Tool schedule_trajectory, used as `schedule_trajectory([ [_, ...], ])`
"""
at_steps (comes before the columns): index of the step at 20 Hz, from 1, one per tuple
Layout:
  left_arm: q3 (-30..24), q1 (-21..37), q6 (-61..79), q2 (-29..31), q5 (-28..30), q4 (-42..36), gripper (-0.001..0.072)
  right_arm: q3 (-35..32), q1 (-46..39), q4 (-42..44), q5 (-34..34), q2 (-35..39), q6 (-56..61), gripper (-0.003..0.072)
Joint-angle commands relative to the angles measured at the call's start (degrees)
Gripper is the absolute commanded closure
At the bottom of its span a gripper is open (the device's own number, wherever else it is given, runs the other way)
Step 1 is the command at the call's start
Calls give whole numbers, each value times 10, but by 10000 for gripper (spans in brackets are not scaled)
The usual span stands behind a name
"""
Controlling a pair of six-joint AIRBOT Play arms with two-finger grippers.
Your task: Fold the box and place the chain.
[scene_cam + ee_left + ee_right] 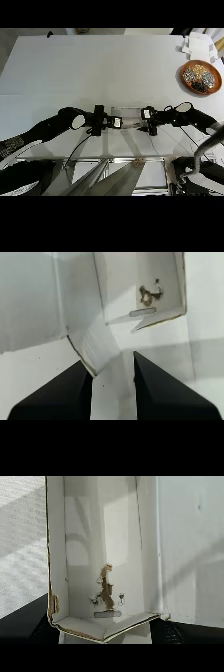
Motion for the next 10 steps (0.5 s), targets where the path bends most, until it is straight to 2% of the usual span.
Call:
schedule_trajectory([
  [1, 0, -7, 16, 0, -3, -29, 483, 0, 0, 0, 0, 0, 0, 227],
  [3, 0, -7, 16, 0, -3, -40, 566, 0, 0, 0, 0, 0, 0, 227],
  [6, 0, -7, 16, 0, 0, -43, 577, 0, 0, 0, 0, 0, 0, 227],
  [10, 0, -7, 16, 0, 35, -87, 577, 0, 0, 0, 0, 0, 0, 227],
])
